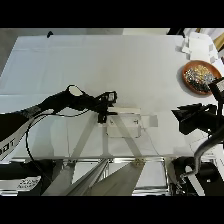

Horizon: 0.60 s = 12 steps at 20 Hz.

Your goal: Fold the box and place the chain.

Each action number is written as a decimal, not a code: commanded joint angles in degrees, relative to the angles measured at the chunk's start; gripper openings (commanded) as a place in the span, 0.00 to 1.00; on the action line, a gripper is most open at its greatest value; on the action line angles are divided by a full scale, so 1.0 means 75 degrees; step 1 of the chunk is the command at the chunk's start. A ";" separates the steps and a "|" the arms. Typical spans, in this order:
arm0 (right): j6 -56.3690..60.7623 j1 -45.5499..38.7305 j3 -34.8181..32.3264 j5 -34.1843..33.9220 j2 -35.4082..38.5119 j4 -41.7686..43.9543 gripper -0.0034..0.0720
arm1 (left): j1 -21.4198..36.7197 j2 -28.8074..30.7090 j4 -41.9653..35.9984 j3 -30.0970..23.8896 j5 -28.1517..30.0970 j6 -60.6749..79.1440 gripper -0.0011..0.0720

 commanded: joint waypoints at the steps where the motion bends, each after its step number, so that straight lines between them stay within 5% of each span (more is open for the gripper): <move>1: 0.0000 0.0006 -0.0012 -0.0020 0.0006 0.0009 0.41 | 0.0006 -0.0006 0.0003 -0.0003 0.0026 -0.0125 0.03; 12: 0.0000 0.0006 -0.0012 -0.0076 0.0006 0.0006 0.41 | 0.0003 0.0012 0.0507 0.0003 0.0172 -0.1411 0.02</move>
